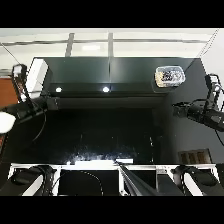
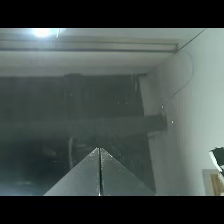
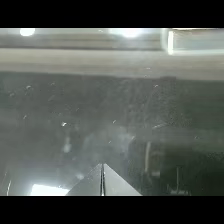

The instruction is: Fold the box and place the chain.

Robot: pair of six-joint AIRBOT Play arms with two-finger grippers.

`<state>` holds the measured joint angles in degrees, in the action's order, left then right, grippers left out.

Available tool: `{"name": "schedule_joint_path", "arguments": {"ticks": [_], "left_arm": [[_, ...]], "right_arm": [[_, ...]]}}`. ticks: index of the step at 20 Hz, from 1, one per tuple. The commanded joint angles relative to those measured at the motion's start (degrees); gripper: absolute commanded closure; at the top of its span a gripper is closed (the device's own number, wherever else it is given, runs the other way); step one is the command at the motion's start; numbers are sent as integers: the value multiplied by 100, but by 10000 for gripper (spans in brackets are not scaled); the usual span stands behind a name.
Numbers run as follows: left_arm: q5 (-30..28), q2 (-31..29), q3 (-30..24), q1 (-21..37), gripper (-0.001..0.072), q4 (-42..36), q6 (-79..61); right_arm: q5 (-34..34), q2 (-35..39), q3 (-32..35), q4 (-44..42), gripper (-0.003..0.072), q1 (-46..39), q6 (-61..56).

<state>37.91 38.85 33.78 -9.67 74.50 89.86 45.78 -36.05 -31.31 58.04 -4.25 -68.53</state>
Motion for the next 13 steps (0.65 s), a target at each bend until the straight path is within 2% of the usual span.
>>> {"name": "schedule_joint_path", "arguments": {"ticks": [1, 4, 13], "left_arm": [[-706, -350, -654, -195, 686, 48, 164], [-1034, -350, -654, -199, 685, -7, 168], [-1075, -326, -656, -199, 684, -20, 175]], "right_arm": [[-341, 52, 184, 52, 672, 7, -4], [-343, 52, 186, 52, 672, 7, -4], [-341, 52, 184, 52, 672, 7, -4]]}}
